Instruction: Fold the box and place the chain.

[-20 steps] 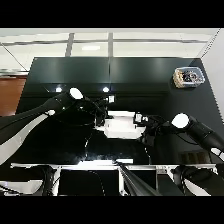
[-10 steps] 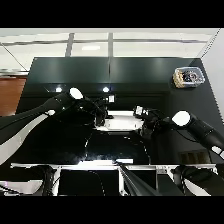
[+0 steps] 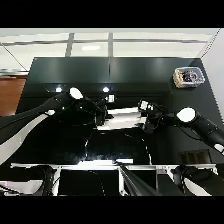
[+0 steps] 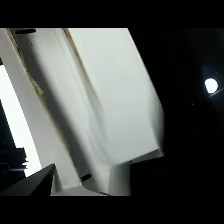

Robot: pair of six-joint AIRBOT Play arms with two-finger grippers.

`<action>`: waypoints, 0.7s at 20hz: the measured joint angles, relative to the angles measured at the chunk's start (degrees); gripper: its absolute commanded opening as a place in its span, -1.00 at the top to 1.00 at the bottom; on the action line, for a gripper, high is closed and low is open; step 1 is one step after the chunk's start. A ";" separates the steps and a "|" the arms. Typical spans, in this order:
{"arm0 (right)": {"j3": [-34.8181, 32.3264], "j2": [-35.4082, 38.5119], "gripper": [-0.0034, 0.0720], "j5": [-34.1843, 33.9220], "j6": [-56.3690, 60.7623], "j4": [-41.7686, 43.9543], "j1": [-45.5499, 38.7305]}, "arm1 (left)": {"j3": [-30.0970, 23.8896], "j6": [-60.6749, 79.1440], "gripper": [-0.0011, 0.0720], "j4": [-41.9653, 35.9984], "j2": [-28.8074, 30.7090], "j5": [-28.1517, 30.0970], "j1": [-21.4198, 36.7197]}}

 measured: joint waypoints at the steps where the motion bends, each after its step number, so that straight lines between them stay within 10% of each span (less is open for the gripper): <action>1: 0.00 0.00 -0.98 0.11 -1.07 0.57 -0.13 | 0.00 0.00 0.91 0.00 0.00 0.00 0.00; 14: -0.07 -1.95 -0.98 6.99 -5.01 3.06 -0.44 | -0.02 -0.02 0.91 0.04 0.11 -0.20 0.00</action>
